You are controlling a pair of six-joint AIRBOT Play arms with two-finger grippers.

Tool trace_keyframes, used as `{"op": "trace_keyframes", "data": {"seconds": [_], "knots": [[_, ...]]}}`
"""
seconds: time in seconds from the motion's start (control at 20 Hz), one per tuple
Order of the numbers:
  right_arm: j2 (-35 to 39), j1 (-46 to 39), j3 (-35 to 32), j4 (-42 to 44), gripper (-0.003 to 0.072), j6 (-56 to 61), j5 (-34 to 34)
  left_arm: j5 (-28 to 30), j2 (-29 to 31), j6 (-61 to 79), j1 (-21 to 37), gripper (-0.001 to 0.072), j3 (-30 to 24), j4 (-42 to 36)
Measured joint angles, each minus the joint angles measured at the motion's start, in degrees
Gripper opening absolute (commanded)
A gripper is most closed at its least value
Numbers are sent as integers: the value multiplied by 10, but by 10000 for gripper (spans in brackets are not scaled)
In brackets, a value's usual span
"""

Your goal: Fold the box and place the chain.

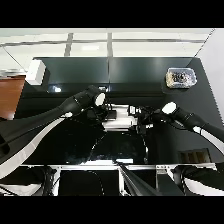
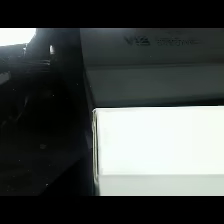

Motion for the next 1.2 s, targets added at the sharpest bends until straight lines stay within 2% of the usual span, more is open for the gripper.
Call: {"op": "trace_keyframes", "data": {"seconds": [0.05,0.15,0.35,0.6,0.95,1.0,1.1,1.15,1.2], "knots": [[0,0,0,0,208,0,0,0,0,0,0,25,0,0],[0,0,0,-2,702,6,0,1,0,0,0,25,0,-2],[17,0,0,-33,700,47,-3,1,0,3,0,26,1,-2],[74,-15,0,-96,699,87,15,-9,0,7,0,25,1,1],[98,-21,0,-111,697,89,30,-12,0,-12,-10,25,2,17],[98,-21,0,-110,611,86,30,-13,0,-17,-12,26,3,21],[96,-21,0,-109,557,79,31,-21,0,-23,-15,26,7,29],[94,-19,0,-108,439,77,32,-21,0,-25,-16,26,9,31],[92,-17,0,-106,378,75,32,-21,0,-27,-17,27,12,32]]}}
